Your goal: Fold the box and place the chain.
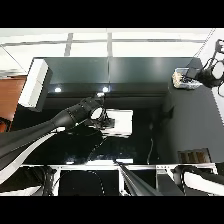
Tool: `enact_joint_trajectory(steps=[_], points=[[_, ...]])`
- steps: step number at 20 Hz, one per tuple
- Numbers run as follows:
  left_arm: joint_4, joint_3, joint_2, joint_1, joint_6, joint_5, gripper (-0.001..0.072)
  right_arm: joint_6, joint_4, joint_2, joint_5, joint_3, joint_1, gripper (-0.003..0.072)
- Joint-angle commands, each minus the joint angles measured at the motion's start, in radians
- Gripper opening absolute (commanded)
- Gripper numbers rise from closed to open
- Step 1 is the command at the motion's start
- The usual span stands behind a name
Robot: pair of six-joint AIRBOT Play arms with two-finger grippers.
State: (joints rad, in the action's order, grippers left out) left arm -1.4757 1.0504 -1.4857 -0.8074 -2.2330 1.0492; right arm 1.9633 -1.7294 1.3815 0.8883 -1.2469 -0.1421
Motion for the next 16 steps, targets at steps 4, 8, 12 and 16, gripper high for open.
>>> enact_joint_trajectory(steps=[4,8,12,16], points=[[0.000,0.000,0.000,0.001,0.000,0.011,0.0031,0.047,0.077,0.464,0.237,-0.494,-0.119,0.0702],[-0.001,0.000,0.000,0.001,0.000,0.010,0.0031,0.128,0.081,0.586,0.256,-0.646,-0.128,0.0664],[0.000,0.000,0.000,0.001,0.000,0.011,0.0031,0.148,0.081,0.633,0.245,-0.682,-0.137,0.0663],[0.000,0.000,0.000,0.001,0.000,0.010,0.0031,0.150,0.080,0.659,0.238,-0.685,-0.140,0.0664]])
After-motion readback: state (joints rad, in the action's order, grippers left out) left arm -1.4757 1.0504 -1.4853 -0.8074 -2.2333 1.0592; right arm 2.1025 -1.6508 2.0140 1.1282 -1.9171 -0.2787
